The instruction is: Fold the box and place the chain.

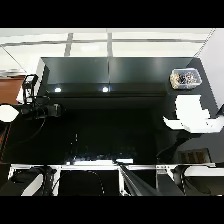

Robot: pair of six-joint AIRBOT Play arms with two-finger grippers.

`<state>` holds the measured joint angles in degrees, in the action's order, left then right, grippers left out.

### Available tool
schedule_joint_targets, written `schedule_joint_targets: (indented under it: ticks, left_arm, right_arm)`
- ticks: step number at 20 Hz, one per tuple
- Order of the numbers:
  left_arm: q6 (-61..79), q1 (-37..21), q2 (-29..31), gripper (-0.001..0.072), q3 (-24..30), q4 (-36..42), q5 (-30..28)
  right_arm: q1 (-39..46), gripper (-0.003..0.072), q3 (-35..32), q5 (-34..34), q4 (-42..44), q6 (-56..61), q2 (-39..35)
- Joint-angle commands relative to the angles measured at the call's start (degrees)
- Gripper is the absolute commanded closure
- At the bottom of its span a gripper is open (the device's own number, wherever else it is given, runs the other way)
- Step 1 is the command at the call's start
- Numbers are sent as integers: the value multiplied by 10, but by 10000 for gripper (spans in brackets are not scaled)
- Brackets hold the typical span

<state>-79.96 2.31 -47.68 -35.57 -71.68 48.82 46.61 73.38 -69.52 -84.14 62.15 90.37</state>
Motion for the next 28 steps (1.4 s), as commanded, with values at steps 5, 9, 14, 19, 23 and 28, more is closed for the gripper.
schedule_joint_targets:
  ticks: [5,9,14,19,23,28]
  left_arm:
    - [0,0,-1,-5,0,4,12]
    - [0,0,-1,-5,0,4,11]
    - [0,0,-1,-5,0,4,7]
    - [0,0,-2,-5,0,9,13]
    - [38,0,-26,-4,0,84,8]
    - [223,0,-142,0,-24,348,19]
  right_arm:
    - [-3,601,2,-28,24,-42,6]
    - [-19,677,2,-96,30,-52,4]
    - [-71,677,-34,-139,253,-96,-58]
    - [-131,677,-194,-70,505,-190,-177]
    - [-247,677,-432,98,723,-306,-307]
    - [-432,677,-600,275,950,-435,-341]
